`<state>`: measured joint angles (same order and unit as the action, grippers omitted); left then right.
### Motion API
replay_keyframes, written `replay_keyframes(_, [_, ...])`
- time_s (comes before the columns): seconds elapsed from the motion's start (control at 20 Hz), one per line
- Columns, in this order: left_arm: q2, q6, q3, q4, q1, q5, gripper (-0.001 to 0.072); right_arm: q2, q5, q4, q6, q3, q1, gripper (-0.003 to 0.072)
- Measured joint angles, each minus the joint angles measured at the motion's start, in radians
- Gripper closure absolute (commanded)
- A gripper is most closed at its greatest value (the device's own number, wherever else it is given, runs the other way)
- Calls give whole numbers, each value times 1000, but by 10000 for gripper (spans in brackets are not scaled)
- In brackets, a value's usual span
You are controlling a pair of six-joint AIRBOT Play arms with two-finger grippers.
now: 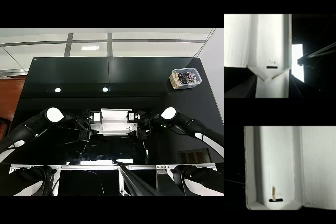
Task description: Fold the box and place the chain.
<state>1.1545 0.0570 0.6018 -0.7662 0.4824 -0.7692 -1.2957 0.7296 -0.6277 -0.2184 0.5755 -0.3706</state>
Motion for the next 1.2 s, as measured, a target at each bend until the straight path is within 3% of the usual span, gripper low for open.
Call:
replay_keyframes(0.55, [27,8,2,19,2,10,249,0,0,0,0,0,0,249])
replay_keyframes(0.65, [27,8,2,11,2,11,432,0,0,0,0,0,0,249])
replay_keyframes(0.85, [33,9,2,23,2,27,434,0,0,0,0,0,0,249])
replay_keyframes(1.2, [72,11,7,169,2,44,454,0,0,0,0,0,0,249])
